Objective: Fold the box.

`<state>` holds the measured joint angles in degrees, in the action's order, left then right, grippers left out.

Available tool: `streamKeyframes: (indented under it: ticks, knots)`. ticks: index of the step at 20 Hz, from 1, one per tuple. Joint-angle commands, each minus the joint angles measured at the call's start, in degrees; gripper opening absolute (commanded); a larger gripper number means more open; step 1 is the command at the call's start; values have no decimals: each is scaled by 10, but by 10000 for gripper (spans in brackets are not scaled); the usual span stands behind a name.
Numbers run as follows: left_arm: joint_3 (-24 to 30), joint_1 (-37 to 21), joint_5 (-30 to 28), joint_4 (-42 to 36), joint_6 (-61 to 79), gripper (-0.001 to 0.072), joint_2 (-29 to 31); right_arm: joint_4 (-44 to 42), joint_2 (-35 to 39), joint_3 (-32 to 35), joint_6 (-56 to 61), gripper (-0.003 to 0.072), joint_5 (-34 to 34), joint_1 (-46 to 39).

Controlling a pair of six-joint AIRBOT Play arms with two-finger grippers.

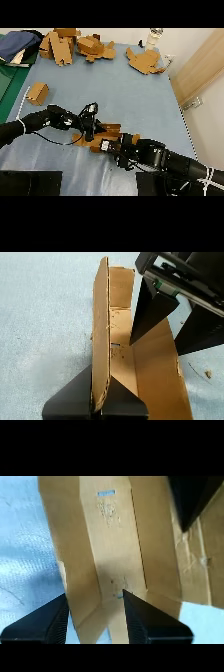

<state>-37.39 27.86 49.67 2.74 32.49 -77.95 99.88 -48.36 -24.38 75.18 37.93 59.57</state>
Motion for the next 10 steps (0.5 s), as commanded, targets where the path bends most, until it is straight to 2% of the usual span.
streamKeyframes:
  ticks: [1,4,5,6,10]
  knots:
    - [0,0,0,0,0,11,0,-118,2,26,-138,515,-33,-64]
    - [0,0,0,0,0,11,0,-426,2,27,-468,515,-22,-162]
    - [0,0,0,0,0,11,0,-501,2,27,-560,515,-3,-193]
    - [0,0,0,0,0,11,0,-541,1,27,-609,515,22,-222]
    - [0,0,0,0,0,11,0,-547,2,26,-570,515,34,-257]
